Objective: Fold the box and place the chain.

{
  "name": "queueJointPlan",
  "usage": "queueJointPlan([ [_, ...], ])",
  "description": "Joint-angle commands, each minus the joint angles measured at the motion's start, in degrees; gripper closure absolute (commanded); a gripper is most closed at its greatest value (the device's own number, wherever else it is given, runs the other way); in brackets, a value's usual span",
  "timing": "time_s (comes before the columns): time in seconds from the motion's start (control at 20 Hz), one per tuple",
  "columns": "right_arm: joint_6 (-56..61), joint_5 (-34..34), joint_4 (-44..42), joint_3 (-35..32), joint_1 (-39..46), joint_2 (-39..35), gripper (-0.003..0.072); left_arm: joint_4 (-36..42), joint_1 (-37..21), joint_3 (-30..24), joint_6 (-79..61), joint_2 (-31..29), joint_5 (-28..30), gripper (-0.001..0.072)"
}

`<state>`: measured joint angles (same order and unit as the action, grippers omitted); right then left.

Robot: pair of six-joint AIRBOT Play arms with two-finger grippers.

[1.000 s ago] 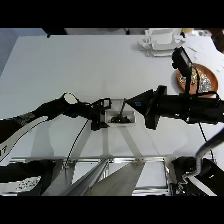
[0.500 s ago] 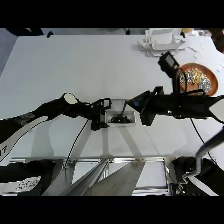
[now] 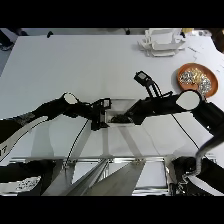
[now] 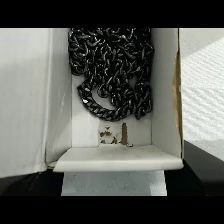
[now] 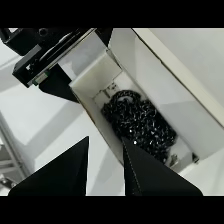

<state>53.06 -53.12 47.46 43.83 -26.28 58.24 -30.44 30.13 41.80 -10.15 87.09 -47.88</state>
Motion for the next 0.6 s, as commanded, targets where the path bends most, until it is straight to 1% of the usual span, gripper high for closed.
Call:
queueJointPlan([
  [0.0, -6.05, 0.20, 2.10, 5.79, 0.50, 1.97, 0.0484, -0.02, -0.02, 0.00, -0.02, -0.04, 0.50, 0.0531],
  [0.05, -8.33, 0.79, 4.50, 9.33, 1.22, 2.75, 0.0652, -0.02, -0.02, 0.00, -0.02, -0.04, 0.52, 0.0531],
  [0.1, -9.81, 1.11, 6.64, 12.37, 1.99, 4.33, 0.0675, -0.02, -0.02, 0.00, -0.04, -0.04, 0.55, 0.0531],
  [0.2, -11.04, 2.01, 8.09, 15.37, 2.56, 8.81, 0.0675, -0.02, -0.02, 0.00, -0.02, -0.04, 0.52, 0.0531],
  [0.35, -15.58, 0.26, 8.00, 15.67, 1.86, 16.79, 0.0676, -0.02, -0.02, 0.00, -0.02, -0.04, 0.55, 0.0531],
  [0.45, -20.96, -4.83, 8.09, 15.67, 1.27, 20.31, 0.0672, -0.02, -0.02, -0.02, -0.02, -0.04, 0.48, 0.0531],
  [0.5, -23.87, -8.33, 7.39, 15.65, 1.22, 20.92, 0.0656, -0.02, -0.02, -0.02, -0.02, -0.04, 0.52, 0.0531],
  [0.55, -25.51, -11.21, 6.62, 15.65, 1.25, 20.83, 0.0615, -0.02, -0.02, 0.00, -0.02, -0.04, 0.52, 0.0531],
])
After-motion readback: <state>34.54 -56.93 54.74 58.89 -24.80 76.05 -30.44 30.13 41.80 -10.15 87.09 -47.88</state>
